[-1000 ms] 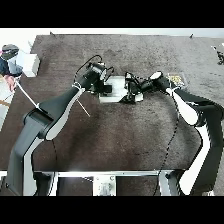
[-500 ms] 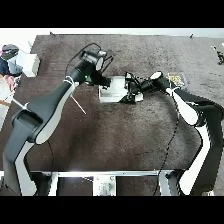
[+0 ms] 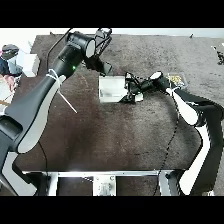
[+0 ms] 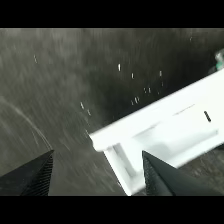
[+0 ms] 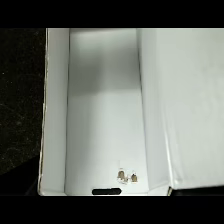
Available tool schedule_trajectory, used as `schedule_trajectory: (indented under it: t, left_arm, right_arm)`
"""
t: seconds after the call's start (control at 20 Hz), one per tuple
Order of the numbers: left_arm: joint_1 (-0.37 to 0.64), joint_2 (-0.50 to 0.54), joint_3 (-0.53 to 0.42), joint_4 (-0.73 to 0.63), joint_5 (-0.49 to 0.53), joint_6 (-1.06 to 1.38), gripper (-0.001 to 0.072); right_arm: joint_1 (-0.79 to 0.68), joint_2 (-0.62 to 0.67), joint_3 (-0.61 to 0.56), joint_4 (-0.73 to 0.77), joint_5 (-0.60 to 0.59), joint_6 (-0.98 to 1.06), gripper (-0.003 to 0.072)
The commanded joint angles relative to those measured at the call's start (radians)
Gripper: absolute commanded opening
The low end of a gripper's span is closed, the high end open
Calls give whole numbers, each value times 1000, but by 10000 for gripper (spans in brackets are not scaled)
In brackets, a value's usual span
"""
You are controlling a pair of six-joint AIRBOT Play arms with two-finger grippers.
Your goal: Fold the box and place the chain.
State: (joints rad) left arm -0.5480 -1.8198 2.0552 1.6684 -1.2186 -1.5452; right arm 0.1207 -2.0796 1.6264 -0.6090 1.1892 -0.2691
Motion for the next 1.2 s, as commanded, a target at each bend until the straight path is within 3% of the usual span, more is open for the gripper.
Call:
schedule_trajectory:
  t: [0.0,0.2,0.4,0.6,0.65,0.9,1.15]
  left_arm:
    - [85,10,-3,-189,71,228,589]
    - [292,7,-66,-735,133,748,588]
    - [415,-53,-157,-1069,50,1143,590]
    - [446,-183,-179,-1099,-153,1373,631]
    - [446,-212,-184,-1100,-172,1427,720]
    - [446,-319,-190,-1102,-188,1600,720]
    - [441,-345,-190,-1116,-228,1719,720]
  right_arm:
    - [1,0,0,0,0,0,439]
    - [1,0,0,0,0,0,439]
    - [1,0,0,0,0,0,439]
    - [1,0,0,0,0,0,439]
    - [1,0,0,0,0,0,439]
    - [1,1,0,0,0,0,439]
    - [1,1,0,0,0,0,439]
